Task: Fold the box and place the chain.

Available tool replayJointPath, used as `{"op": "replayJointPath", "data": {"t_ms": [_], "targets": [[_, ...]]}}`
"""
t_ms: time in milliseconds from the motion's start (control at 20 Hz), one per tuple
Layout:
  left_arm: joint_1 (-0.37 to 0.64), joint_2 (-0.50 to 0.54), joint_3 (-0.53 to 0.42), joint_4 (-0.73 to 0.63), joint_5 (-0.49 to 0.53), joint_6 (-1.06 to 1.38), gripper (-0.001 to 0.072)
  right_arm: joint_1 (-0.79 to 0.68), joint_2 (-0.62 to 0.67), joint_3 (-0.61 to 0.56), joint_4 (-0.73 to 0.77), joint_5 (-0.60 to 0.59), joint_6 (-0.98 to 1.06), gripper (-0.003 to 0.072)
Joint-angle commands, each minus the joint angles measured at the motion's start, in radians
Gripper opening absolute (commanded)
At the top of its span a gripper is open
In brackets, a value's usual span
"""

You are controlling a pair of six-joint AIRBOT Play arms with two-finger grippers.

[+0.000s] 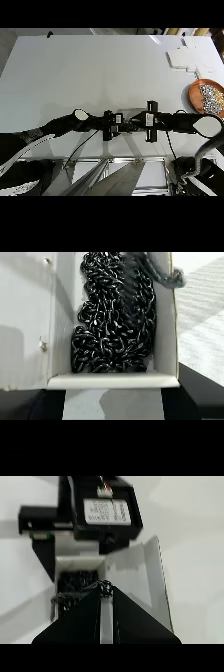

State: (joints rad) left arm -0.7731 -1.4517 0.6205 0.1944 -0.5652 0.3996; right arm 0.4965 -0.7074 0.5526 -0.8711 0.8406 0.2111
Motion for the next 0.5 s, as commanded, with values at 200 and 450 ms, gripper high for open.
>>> {"op": "replayJointPath", "data": {"t_ms": [200,450], "targets": [[0.0,0.001,0.0,0.0,0.0,0.0,0.0204,0.005,-0.005,0.003,-0.232,-0.155,0.351,0.0016],[0.0,0.001,0.0,0.0,0.0,0.0,0.0204,0.005,0.045,0.028,-0.225,-0.163,0.372,0.0016]]}}
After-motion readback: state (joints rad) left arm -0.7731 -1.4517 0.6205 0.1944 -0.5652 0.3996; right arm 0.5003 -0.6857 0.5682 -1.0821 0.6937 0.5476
